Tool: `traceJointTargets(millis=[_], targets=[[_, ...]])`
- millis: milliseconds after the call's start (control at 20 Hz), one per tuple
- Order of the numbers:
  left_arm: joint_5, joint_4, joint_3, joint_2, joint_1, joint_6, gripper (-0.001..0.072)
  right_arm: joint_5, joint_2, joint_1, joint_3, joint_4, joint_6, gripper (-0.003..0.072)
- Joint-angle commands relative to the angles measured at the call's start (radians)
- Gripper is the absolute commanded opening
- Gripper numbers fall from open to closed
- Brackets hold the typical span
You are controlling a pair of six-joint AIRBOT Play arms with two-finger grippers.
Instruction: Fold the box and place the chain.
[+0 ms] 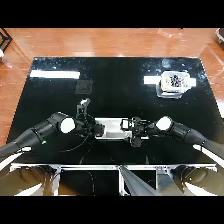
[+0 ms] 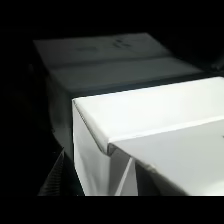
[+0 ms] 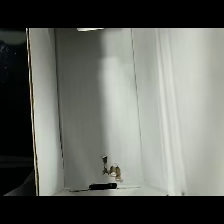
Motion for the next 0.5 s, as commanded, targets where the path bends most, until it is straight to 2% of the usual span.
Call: traceJointTargets(millis=[0,150,350,400,450], targets=[[-0.013,0.179,0.033,-0.001,-0.050,-0.167,0.0538,-0.002,0.000,0.000,0.000,0.000,0.000,0.0429],[-0.079,0.298,0.073,-0.003,-0.077,-0.281,0.0538,-0.002,0.000,0.000,0.000,0.000,0.001,0.0429],[-0.131,0.299,0.095,-0.019,-0.080,-0.336,0.0537,-0.002,0.000,0.000,0.000,0.001,0.001,0.0429],[-0.137,0.301,0.097,-0.026,-0.084,-0.342,0.0522,-0.002,0.000,0.000,0.000,0.002,0.001,0.0429],[-0.138,0.300,0.100,-0.037,-0.095,-0.342,0.0453,-0.002,0.000,0.000,0.000,0.002,0.001,0.0429]])
